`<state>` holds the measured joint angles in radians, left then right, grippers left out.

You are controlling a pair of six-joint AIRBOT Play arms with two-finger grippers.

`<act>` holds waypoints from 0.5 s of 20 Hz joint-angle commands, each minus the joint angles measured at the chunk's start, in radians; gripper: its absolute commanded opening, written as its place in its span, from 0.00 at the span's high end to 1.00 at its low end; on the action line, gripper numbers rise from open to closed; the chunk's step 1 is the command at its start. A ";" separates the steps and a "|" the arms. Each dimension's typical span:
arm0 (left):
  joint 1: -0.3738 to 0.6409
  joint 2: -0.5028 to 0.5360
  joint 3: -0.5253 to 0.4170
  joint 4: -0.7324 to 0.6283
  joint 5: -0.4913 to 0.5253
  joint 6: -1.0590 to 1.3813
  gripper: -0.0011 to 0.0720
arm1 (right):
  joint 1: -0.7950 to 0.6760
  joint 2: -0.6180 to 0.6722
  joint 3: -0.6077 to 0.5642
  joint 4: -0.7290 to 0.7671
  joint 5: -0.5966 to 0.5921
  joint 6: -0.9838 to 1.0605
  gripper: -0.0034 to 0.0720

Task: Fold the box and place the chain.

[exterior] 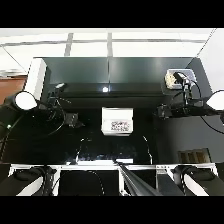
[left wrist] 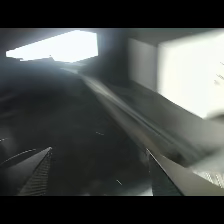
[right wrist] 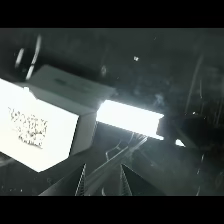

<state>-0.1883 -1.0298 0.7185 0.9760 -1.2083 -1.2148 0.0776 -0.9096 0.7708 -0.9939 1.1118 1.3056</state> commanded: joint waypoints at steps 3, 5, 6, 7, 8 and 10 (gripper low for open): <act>0.040 -0.084 -0.105 -0.333 -0.013 0.948 0.01 | -0.001 0.001 0.000 -0.006 -0.024 0.000 0.60; 0.014 -0.098 -0.103 -0.276 0.067 1.053 0.01 | 0.000 0.001 -0.001 -0.006 -0.026 0.000 0.60; 0.006 -0.104 -0.103 -0.251 0.117 1.099 0.01 | -0.001 0.001 -0.001 -0.005 -0.024 0.000 0.60; -0.001 -0.108 -0.103 -0.235 0.153 1.167 0.01 | -0.001 0.001 -0.001 -0.006 -0.024 0.000 0.60; -0.008 -0.109 -0.103 -0.225 0.189 1.240 0.01 | -0.001 0.001 -0.001 -0.006 -0.025 0.000 0.60; -0.021 -0.111 -0.103 -0.225 0.270 1.334 0.01 | -0.001 0.001 -0.001 -0.006 -0.025 0.000 0.60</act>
